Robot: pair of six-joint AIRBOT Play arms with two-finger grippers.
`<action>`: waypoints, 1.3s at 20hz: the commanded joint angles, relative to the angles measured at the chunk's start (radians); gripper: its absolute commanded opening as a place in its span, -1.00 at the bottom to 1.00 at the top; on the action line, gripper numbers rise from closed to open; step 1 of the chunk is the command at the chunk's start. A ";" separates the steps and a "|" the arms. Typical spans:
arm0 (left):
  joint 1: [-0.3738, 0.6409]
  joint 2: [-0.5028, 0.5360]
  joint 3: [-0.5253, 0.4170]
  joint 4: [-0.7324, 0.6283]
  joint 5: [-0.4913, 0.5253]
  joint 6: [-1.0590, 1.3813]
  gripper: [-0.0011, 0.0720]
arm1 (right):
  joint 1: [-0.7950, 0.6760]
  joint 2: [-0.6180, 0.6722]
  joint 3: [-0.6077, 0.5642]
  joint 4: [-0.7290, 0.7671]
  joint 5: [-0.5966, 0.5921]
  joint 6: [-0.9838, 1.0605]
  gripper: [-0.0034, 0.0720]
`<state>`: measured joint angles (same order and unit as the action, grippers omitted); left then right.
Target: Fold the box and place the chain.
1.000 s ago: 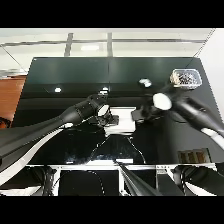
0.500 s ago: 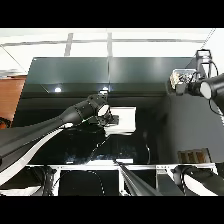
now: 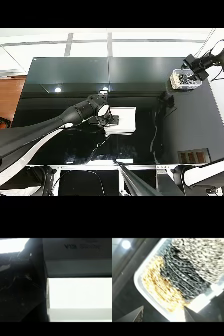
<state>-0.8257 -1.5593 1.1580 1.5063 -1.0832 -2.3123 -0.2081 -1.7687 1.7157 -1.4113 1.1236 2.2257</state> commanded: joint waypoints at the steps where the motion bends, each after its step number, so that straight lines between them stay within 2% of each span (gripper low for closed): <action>1: 0.000 0.000 0.001 0.000 0.000 0.001 -0.89 | -0.013 -0.112 0.120 0.054 0.057 0.090 0.53; 10: 0.000 0.000 0.001 0.000 0.000 0.001 -0.89 | -0.017 -0.147 0.120 0.081 0.067 0.082 0.53; 13: 0.000 0.000 0.001 0.000 0.001 0.001 -0.89 | -0.016 -0.178 0.120 0.140 0.078 0.065 0.53; 22: 0.000 0.000 0.001 0.000 0.001 0.001 -0.89 | -0.015 -0.208 0.120 0.137 0.051 0.055 0.53; 23: 0.000 0.000 0.001 0.000 0.001 0.001 -0.89 | -0.015 -0.209 0.120 0.139 0.051 0.043 0.23; 25: 0.000 0.000 0.001 0.000 0.001 0.001 -0.89 | -0.019 -0.209 0.125 0.170 0.051 -0.015 -0.61; 26: 0.000 0.000 0.001 0.000 0.001 0.001 -0.89 | -0.024 -0.208 0.136 0.197 0.055 -0.069 -0.89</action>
<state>-0.8257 -1.5593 1.1580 1.5059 -1.0828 -2.3119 -0.2260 -1.9747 1.8397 -1.2587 1.1778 2.2444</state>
